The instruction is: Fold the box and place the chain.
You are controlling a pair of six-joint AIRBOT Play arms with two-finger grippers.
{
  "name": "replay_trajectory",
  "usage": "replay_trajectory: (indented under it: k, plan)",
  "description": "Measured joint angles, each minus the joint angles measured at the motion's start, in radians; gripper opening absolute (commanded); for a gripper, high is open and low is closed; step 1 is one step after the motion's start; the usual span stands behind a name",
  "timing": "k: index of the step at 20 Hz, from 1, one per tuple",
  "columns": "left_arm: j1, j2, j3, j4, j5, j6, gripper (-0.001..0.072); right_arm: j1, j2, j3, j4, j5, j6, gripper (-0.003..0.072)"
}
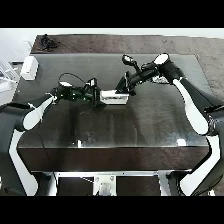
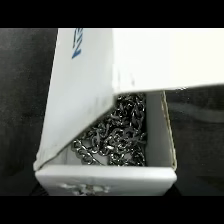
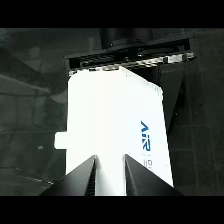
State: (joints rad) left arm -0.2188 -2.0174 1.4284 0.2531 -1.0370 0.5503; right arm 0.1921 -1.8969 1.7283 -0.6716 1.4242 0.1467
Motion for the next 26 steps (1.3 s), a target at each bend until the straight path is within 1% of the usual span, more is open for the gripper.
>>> replay_trajectory:
  k: [4, 7, 14, 21, 22, 23, 26]
  plan:
    - [0.000, 0.000, 0.000, 0.000, 0.000, 0.000, 0.0281, 0.005, -0.016, 0.000, 0.000, -0.002, 0.000, 0.0232]
    - [0.000, 0.000, 0.000, 0.000, 0.000, 0.000, 0.0281, 0.006, -0.020, 0.000, -0.003, -0.009, -0.001, 0.0213]
    - [0.001, 0.000, 0.000, -0.001, 0.003, -0.002, 0.0281, 0.007, -0.023, 0.000, -0.015, -0.064, -0.002, 0.0212]
    - [0.002, 0.000, 0.000, -0.001, 0.003, -0.002, 0.0281, 0.007, -0.023, 0.000, -0.010, -0.086, -0.018, 0.0207]
    - [0.002, 0.000, 0.000, -0.001, 0.003, -0.001, 0.0281, 0.007, -0.023, 0.000, -0.009, -0.086, -0.018, 0.0149]
    - [0.002, 0.000, 0.000, -0.001, 0.003, -0.001, 0.0280, 0.007, -0.023, 0.000, -0.008, -0.086, -0.018, 0.0122]
    - [0.002, 0.000, 0.000, -0.001, 0.003, 0.000, 0.0281, 0.007, -0.023, 0.000, -0.006, -0.088, -0.019, 0.0173]
